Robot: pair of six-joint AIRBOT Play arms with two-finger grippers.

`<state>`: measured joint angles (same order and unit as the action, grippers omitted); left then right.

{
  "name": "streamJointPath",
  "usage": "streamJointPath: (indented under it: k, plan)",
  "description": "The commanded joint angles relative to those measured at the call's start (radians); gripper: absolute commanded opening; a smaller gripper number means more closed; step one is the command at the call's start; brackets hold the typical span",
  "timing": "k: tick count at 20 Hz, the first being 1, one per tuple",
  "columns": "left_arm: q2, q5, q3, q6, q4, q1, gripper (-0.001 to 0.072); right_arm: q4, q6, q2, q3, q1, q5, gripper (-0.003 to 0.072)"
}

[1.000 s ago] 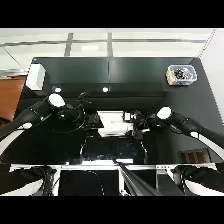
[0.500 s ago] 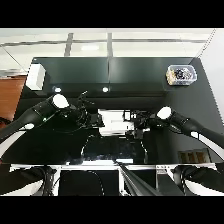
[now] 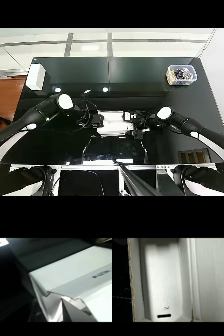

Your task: Fold the box and place the chain.

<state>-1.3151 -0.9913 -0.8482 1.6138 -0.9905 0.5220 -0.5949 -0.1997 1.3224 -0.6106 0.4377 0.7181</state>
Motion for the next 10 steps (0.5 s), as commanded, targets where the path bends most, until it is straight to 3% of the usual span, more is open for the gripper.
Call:
streamJointPath:
  k: [1,6,10]
  plan:
    - [0.000,-0.003,-0.005,0.136,-0.136,0.058,0.0354,0.000,0.000,0.000,0.000,0.001,0.000,0.0128]
    - [-0.001,0.020,-0.006,0.308,-0.277,0.141,0.0354,0.000,0.000,0.000,0.000,0.001,0.000,0.0128]
    - [-0.020,0.008,-0.061,0.436,-0.402,0.201,0.0354,0.000,0.000,0.000,0.000,0.001,0.000,0.0128]
